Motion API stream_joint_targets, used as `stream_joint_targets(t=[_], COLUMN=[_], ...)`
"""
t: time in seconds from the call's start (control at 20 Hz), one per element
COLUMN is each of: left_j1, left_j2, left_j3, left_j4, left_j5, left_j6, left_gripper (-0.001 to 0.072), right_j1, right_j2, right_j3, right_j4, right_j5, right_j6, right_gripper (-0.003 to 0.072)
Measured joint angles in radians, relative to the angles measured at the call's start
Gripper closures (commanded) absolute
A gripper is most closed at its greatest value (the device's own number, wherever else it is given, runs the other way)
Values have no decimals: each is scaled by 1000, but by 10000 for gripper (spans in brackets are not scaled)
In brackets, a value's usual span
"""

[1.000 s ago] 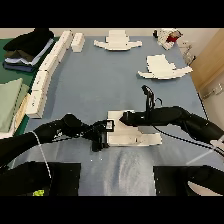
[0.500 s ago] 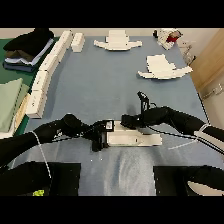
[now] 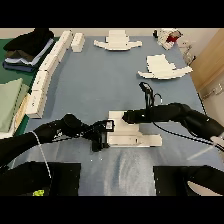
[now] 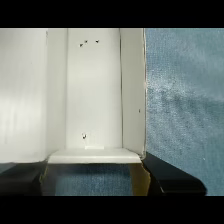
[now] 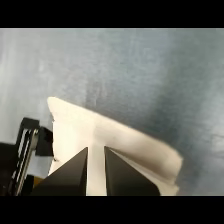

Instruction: Fold the box.

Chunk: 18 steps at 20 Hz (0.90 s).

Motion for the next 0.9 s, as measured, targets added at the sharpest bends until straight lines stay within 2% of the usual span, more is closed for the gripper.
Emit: stream_joint_targets(t=[0.2, 0.25, 0.35, 0.4, 0.45, 0.65, 0.9], left_j1=[0, 0, 0, 0, 0, 0, 0], left_j2=[0, 0, 0, 0, 0, 0, 0], left_j3=[0, 0, 0, 0, 0, 0, 0], left_j4=[0, 0, 0, 0, 0, 0, 0], left_j5=[0, 0, 0, 0, 0, 0, 0], left_j6=[0, 0, 0, 0, 0, 0, 0], left_gripper=[93, 93, 93, 93, 92, 93, 93], right_j1=[0, 0, 0, 0, 0, 0, 0], right_j2=[161, 196, 251, 272, 286, 288, 219], right_j3=[6, 6, -3, -13, -23, -84, -132], right_j4=[-106, -124, -163, -195, -227, -337, -378], right_j5=[-204, -274, -390, -439, -475, -517, -397], right_j6=[-161, -219, -309, -348, -386, -567, -798], right_gripper=[532, 471, 208, 121, 97, 97, 106])
